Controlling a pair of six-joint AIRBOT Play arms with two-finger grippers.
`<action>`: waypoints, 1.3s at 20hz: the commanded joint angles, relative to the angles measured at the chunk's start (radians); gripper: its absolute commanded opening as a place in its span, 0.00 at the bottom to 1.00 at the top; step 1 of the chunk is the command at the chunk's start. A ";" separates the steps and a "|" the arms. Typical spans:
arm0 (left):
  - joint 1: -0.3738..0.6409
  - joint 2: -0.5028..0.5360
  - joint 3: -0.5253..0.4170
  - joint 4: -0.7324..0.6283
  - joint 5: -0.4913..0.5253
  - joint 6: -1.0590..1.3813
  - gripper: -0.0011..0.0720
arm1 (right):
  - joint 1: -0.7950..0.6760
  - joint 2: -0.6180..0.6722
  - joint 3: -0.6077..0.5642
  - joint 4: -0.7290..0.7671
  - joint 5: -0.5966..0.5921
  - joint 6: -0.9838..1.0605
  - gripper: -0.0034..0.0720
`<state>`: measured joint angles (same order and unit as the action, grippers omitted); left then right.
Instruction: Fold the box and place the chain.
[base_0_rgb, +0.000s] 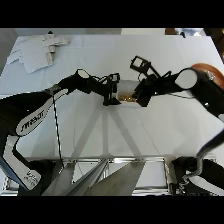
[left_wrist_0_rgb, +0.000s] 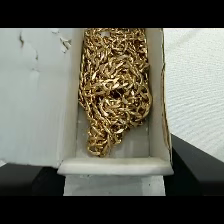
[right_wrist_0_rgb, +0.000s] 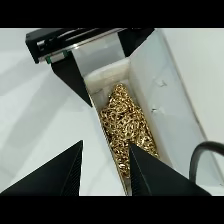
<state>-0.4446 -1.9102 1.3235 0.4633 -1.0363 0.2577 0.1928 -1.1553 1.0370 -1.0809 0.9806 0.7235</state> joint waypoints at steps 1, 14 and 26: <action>0.000 0.000 0.000 0.000 0.000 0.000 0.55 | -0.057 -0.002 0.142 0.005 0.110 0.014 0.46; 0.000 0.000 0.000 0.000 0.000 0.000 0.55 | -0.172 -0.402 0.291 0.156 0.117 0.051 0.41; 0.000 0.000 0.000 0.000 0.000 0.000 0.55 | -0.126 -0.381 0.290 0.263 0.336 -0.269 0.40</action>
<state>-0.4446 -1.9102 1.3235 0.4637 -1.0367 0.2573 0.0467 -1.5444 1.3270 -0.8261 1.2919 0.5785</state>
